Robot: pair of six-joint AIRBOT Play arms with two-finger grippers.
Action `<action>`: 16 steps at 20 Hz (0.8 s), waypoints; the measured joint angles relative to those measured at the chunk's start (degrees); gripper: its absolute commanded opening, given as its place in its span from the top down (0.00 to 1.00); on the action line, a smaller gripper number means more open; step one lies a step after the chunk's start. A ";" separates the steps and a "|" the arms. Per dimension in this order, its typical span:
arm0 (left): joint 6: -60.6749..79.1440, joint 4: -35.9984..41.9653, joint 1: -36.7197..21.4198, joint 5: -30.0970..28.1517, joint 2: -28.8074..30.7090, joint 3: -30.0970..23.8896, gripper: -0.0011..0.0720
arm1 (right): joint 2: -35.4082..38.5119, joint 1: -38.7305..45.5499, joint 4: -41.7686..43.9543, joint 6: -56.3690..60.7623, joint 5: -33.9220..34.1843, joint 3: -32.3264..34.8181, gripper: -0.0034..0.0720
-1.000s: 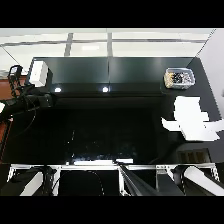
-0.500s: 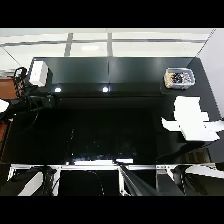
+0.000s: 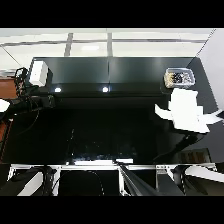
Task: Fold the box and place the chain.
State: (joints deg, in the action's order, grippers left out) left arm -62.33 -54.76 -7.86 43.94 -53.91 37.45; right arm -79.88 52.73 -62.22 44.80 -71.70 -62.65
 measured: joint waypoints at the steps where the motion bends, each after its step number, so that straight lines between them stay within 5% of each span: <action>1: 0.02 0.00 0.00 0.28 0.00 0.00 0.04 | 2.32 -1.57 1.18 0.35 -0.15 1.33 0.93; 8: -0.09 0.74 0.79 4.68 -1.01 0.00 0.04 | 24.11 -18.43 15.93 2.25 5.16 21.62 0.93; 16: 0.50 9.33 15.08 6.43 -11.30 5.03 0.04 | 39.43 -44.11 33.05 4.92 20.55 43.69 0.93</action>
State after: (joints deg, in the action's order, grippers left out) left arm -61.82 -45.43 7.22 50.37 -65.21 42.48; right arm -40.45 8.62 -29.17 49.71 -51.16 -18.96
